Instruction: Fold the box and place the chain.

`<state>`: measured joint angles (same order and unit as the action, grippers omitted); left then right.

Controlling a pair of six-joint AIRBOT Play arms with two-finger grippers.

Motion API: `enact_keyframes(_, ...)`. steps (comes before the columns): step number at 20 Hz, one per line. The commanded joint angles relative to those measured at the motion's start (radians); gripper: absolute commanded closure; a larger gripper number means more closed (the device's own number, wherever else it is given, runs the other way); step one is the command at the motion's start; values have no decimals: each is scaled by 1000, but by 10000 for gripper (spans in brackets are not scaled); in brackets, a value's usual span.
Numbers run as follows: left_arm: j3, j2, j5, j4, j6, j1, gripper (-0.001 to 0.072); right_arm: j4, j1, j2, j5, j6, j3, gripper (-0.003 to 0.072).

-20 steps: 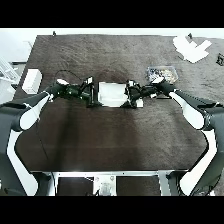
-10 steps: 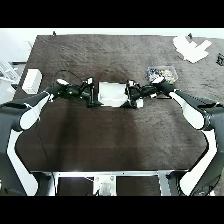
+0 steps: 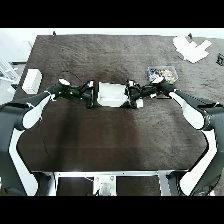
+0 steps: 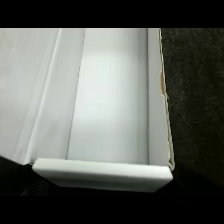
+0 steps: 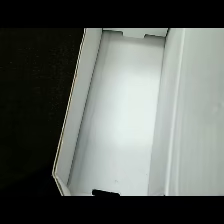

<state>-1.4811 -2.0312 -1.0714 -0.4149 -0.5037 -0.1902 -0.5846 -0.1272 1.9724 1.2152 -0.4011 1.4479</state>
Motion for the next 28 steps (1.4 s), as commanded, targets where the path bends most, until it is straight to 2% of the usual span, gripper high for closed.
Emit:
enact_keyframes(1,-8,-6,-18,5,-3,-3,-5,0,0,0,-2,1,0,95)
enact_keyframes(15,-10,-6,-35,39,-4,0,-10,0,0,0,-2,1,0,95)
enact_keyframes(23,-10,-7,-14,-2,22,0,-11,0,0,0,-2,0,0,95)
enact_keyframes(28,-10,-7,-48,60,-26,0,-11,0,0,0,-2,1,0,95)
